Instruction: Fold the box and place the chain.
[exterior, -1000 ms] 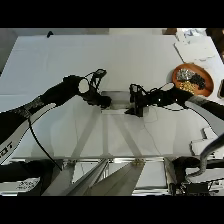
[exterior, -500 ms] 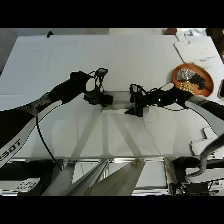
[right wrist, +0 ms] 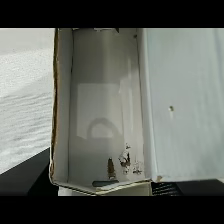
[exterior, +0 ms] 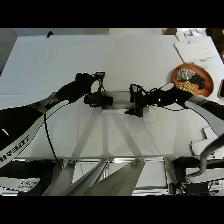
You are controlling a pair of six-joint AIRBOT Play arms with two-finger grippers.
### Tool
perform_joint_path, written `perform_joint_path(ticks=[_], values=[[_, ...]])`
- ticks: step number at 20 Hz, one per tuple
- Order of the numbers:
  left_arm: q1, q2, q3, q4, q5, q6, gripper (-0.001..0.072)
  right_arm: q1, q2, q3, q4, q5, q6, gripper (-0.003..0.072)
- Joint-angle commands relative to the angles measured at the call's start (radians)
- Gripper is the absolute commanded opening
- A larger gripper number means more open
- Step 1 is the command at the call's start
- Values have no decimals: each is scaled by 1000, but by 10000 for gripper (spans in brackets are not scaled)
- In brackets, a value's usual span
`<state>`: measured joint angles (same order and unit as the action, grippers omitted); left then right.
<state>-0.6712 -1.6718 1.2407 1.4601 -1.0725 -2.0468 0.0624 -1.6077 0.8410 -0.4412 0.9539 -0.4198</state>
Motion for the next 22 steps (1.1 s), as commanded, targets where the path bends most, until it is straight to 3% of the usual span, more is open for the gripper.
perform_joint_path(ticks=[1, 4, 7, 8, 13, 16, 22], values=[[-23, -16, 0, 22, 22, -23, 322, 0, 0, 1, 0, 0, 0, 493], [-34, -17, 0, 20, 29, -23, 261, 0, 0, 1, 0, 0, 0, 493], [-37, -21, 0, 18, 28, -23, 39, 0, 0, 1, 0, 0, 0, 493], [-38, -21, 0, 18, 28, -21, 7, 0, 0, 1, 0, 0, 0, 493], [-41, -20, 0, 21, 28, -21, 18, 0, 0, 1, 0, 0, 0, 493], [-41, -13, 0, 21, 21, -22, 229, 0, 0, 1, 0, 0, 0, 493], [-39, 37, 0, 22, 4, -18, 234, 0, 0, 1, 0, 0, 0, 493]])
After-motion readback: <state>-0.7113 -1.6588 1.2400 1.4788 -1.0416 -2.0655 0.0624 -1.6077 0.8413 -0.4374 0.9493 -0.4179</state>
